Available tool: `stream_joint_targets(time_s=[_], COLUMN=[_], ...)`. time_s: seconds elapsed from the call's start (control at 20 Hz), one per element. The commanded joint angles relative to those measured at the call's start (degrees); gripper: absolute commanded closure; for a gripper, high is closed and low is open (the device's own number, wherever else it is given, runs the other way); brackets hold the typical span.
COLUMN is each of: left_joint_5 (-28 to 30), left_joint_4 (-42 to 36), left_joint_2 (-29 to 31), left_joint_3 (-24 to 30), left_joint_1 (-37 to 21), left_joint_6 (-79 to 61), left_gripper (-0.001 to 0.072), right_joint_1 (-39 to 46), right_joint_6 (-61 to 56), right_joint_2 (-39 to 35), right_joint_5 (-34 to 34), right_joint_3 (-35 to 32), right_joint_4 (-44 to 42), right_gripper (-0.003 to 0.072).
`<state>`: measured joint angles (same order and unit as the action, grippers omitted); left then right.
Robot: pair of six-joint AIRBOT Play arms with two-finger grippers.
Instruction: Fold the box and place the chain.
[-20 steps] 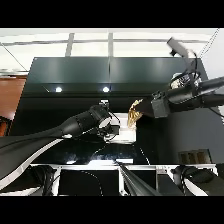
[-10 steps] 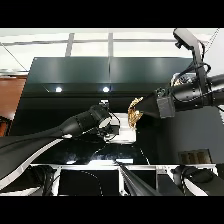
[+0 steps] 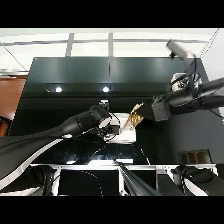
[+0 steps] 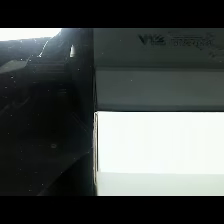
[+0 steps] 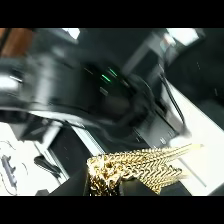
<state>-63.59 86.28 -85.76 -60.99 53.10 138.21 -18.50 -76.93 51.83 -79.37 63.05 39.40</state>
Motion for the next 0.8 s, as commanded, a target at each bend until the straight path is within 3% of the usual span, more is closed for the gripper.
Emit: stream_joint_targets(time_s=[0.0,0.3,0.75], left_joint_5=[0.0,0.0,0.0], left_joint_4=[0.0,0.0,0.0], left_joint_2=[0.0,0.0,0.0], left_joint_3=[0.0,0.0,0.0], left_joint_1=[0.0,0.0,0.0], left_joint_6=[0.0,0.0,0.0], left_gripper=[0.0682,0.0682,0.0682], right_joint_1=[-0.8,-4.4,-4.4], right_joint_6=[-0.1,-0.2,-0.5], right_joint_2=[0.0,0.0,0.0], right_joint_5=[4.1,14.1,14.8], right_joint_3=[-7.9,-18.6,-19.0], right_joint_4=[1.6,1.6,1.6], right_gripper=[0.0684,0.0684,0.0683])
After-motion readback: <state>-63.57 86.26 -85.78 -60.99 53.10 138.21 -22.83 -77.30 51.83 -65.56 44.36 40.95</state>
